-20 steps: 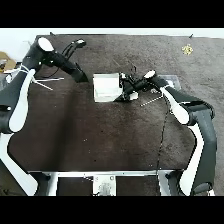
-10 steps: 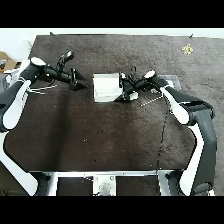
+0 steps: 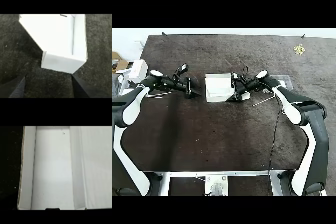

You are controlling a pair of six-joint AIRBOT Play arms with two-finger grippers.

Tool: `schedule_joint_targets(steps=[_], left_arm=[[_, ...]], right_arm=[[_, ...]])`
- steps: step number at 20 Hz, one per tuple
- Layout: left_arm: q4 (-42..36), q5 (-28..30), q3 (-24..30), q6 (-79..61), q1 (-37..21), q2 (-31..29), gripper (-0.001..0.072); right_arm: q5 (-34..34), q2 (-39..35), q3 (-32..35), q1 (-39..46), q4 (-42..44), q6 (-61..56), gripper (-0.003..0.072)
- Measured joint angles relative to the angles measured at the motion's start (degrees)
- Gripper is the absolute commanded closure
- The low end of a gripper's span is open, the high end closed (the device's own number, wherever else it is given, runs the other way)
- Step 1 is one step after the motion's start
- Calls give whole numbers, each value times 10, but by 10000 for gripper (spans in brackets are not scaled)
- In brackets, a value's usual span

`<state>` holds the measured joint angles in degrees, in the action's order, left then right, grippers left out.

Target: Fold the box and place the chain.

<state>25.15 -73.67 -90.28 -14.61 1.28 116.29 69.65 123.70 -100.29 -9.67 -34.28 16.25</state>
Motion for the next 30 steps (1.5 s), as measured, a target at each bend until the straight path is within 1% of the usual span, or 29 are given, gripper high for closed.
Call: schedule_joint_targets(steps=[4,9,13,20,27,30], left_arm=[[10,-7,-3,-26,9,9,-2],[24,-3,-3,-45,26,12,-2],[8,6,-3,-58,30,15,-1],[-17,-8,-3,-66,32,20,-1],[-13,-9,-3,-59,33,20,-1],[-9,-17,-3,-55,33,20,-1]], right_arm=[[0,0,0,0,0,0,237],[0,0,0,0,0,0,237],[0,0,0,0,0,0,237],[1,0,0,1,0,0,237],[1,0,0,1,0,0,237],[0,0,0,0,0,0,237]])
